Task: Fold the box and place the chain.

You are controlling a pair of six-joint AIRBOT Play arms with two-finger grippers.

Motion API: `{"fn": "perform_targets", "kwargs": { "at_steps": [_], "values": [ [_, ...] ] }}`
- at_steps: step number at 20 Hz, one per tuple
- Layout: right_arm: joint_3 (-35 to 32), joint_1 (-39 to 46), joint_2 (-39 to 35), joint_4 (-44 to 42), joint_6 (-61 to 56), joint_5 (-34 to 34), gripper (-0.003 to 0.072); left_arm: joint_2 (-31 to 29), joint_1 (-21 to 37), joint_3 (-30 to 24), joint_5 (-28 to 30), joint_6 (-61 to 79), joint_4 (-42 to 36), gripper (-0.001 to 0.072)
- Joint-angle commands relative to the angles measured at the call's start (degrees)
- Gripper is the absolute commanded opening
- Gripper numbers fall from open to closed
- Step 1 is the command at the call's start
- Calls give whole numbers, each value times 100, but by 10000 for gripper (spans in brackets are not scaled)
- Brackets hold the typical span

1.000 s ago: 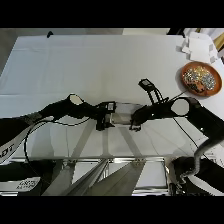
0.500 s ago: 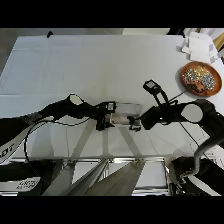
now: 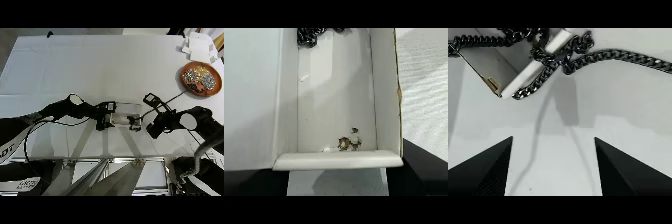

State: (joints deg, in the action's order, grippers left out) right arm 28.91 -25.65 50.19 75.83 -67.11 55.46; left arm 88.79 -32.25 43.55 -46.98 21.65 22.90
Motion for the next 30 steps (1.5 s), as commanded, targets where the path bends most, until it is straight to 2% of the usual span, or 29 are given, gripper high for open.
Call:
{"fn": "perform_targets", "kwargs": {
  "at_steps": [1, 3, 6, 11, 18, 23, 26, 27, 28, 30],
  "values": [
    [-219, 0, 299, -466, 319, -605, 573, 0, 2, 4, 0, 0, 2, 348],
    [-219, 0, 603, -632, 483, -800, 470, 0, 2, 4, 2, 0, 2, 348],
    [-219, -177, 981, -835, 619, -988, 410, 0, 2, 4, 2, 0, 2, 348],
    [-219, -586, 1078, -437, 553, -1384, 408, 0, 2, 4, 0, 0, 4, 348],
    [-219, -584, 1082, -428, 444, -1591, 376, 0, 2, 4, 2, 0, 2, 348],
    [-219, -682, 1106, -444, 446, -1482, 290, 0, 2, 4, 2, 0, 2, 348],
    [-219, -898, 1106, -332, 435, -1340, 286, 0, 2, 4, 2, 0, 2, 348],
    [-219, -905, 1106, -267, 396, -1259, 219, 0, 2, 4, 2, 0, 2, 348],
    [-219, -905, 1106, -229, 393, -1176, 186, -2, 2, 4, 2, 0, 2, 348],
    [-219, -905, 1106, -227, 275, -1123, 175, 0, 2, 4, 2, 0, 2, 348]
  ]
}}
